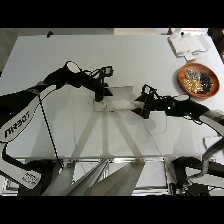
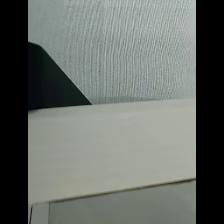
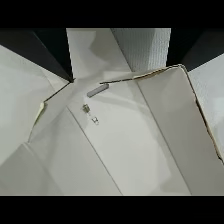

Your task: Fold the box and place the chain.

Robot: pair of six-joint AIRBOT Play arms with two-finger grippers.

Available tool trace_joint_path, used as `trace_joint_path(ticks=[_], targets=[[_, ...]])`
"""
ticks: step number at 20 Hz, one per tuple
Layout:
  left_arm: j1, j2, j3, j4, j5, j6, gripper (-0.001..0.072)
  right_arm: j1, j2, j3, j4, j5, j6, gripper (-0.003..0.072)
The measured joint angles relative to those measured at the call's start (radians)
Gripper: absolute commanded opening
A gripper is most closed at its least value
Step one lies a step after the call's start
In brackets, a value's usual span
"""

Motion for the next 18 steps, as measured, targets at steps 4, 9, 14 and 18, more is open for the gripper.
trace_joint_path(ticks=[4,9,14,18], targets=[[0.0,0.0,0.0,-0.001,-0.001,0.0,0.0014,0.0,0.0,0.0,0.001,-0.005,0.051,0.0638],[0.0,0.0,0.0,-0.001,0.0,0.001,0.0014,0.0,0.0,0.0,0.001,-0.008,0.122,0.0638],[0.0,0.0,0.0,-0.002,0.0,0.002,0.0014,0.0,0.001,0.0,0.0,-0.007,0.186,0.0638],[0.0,0.0,0.0,-0.002,0.0,0.001,0.0014,0.0,0.002,0.002,0.001,-0.007,0.171,0.0638]])
